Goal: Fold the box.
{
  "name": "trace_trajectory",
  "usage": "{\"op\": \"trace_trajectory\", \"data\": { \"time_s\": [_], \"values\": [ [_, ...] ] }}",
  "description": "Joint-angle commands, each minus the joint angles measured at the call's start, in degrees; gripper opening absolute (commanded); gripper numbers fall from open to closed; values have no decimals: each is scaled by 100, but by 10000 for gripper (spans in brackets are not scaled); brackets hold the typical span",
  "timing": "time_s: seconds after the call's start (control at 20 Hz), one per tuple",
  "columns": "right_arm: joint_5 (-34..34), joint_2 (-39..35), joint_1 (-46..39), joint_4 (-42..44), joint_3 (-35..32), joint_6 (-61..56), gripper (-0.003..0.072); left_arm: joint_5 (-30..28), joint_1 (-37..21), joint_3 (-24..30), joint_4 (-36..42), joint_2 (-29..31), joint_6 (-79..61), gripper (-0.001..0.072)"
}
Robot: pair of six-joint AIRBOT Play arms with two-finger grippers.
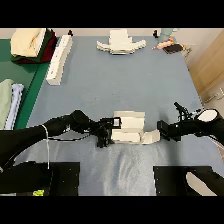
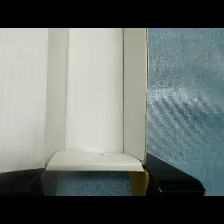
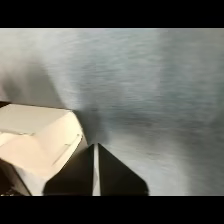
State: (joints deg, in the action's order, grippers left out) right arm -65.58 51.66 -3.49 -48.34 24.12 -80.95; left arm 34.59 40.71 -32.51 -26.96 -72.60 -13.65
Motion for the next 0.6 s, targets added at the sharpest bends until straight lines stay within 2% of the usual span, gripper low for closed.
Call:
{"op": "trace_trajectory", "data": {
  "time_s": [0.0, 0.05, 0.1, 0.35, 0.45, 0.55],
  "values": [
    [-35, 4, -2, 951, -2, 699, 157, 0, 2, 2, -2, 4, 0, 465],
    [-35, 4, 0, 990, -2, 704, 269, 0, 2, 0, -2, 4, 0, 464],
    [-39, 7, -2, 970, -2, 717, 313, 0, 2, 0, -2, 4, 0, 464],
    [-160, 7, 188, 970, -2, 1139, 313, 0, 2, 0, -2, 4, 0, 464],
    [55, 7, 627, 903, 2, 1165, 313, 0, 2, 0, -2, 4, 0, 465],
    [450, 7, 1200, 479, 120, 927, 313, 0, 2, 0, -2, 4, 0, 464]
  ]
}}
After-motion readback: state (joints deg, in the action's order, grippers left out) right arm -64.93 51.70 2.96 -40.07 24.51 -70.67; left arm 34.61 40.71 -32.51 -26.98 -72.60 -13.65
